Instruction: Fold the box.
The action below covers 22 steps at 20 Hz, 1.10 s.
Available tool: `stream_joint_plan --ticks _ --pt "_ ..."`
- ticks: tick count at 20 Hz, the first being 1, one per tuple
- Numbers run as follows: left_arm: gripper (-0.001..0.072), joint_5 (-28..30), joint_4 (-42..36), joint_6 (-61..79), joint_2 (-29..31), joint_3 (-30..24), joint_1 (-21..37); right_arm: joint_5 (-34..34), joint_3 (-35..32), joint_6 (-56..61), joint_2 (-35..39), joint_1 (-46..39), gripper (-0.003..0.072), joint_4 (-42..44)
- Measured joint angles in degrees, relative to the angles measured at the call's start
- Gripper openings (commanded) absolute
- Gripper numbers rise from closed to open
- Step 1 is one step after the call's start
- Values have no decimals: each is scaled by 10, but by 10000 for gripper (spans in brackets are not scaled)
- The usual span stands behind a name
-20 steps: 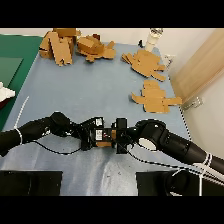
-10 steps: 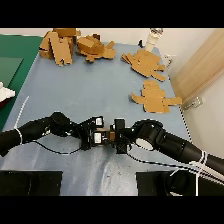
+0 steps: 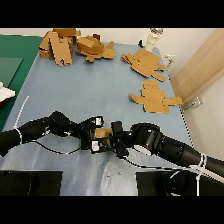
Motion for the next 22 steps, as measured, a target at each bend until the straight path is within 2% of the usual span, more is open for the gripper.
stream_joint_plan --ticks 22 --pt "431 -3 -1 0 0 0 0 8 29 8 18 10 4 -11"
